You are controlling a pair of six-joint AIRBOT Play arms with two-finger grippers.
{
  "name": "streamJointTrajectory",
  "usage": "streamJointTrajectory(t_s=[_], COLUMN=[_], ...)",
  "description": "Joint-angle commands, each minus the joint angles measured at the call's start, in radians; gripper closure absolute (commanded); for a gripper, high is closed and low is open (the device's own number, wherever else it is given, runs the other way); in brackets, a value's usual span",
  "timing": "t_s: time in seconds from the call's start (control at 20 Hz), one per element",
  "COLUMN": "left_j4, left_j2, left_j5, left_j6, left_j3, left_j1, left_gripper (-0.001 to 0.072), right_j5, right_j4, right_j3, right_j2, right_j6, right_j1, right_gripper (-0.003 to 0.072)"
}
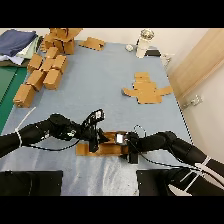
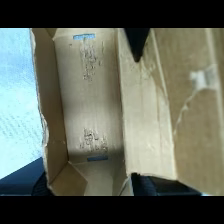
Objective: Fold the box.
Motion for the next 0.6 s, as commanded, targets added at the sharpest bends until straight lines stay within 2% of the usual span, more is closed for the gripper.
streamJointTrajectory(t_s=[0.0,0.05,0.55], left_j4=[-0.004,-0.004,-0.004], left_j2=[0.0,0.0,0.0], left_j5=[0.003,0.003,0.005], left_j6=[0.0,0.0,-0.002], left_j3=[0.0,0.0,0.0], left_j1=[-0.001,-0.001,-0.001], left_gripper=[0.0696,0.0696,0.0695], right_j5=[0.019,0.018,0.019], right_j4=[-0.001,-0.001,-0.001], right_j3=[-0.001,-0.001,0.0], right_j2=[-0.008,-0.008,-0.008], right_j6=[-0.003,-0.001,0.007], right_j1=[0.006,0.006,0.006], right_gripper=[0.0124,0.0196,0.0197])
